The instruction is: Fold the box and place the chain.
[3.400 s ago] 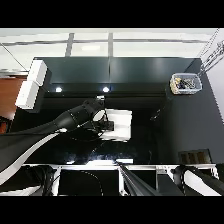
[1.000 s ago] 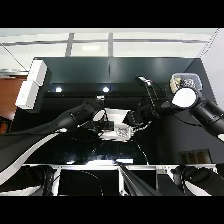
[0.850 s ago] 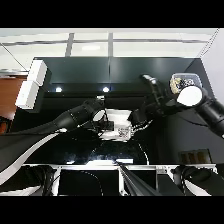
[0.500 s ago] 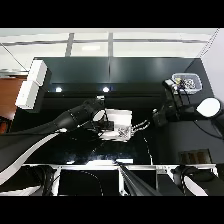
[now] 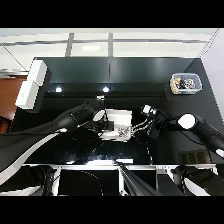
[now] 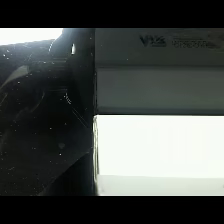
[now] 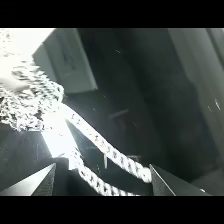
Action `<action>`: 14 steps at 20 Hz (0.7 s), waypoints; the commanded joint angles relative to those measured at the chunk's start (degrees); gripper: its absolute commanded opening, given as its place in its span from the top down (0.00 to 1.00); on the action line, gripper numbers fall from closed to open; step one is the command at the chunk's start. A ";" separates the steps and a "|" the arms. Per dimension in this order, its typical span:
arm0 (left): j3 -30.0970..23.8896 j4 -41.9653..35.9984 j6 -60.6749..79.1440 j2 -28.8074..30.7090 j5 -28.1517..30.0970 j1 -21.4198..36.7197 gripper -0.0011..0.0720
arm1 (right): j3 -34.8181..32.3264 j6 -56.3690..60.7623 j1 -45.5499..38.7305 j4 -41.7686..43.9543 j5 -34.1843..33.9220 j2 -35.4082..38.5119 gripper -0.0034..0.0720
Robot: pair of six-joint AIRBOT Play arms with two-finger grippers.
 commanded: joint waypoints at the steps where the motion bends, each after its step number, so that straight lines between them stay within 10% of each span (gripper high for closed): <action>1: 0.02 0.00 0.00 -0.04 0.02 0.02 0.95 | -0.44 -16.57 0.72 9.33 -1.68 -3.34 0.05; 14: 0.02 0.00 0.00 -0.04 0.00 0.04 0.95 | -0.44 -12.55 0.68 10.12 -0.42 -5.70 0.05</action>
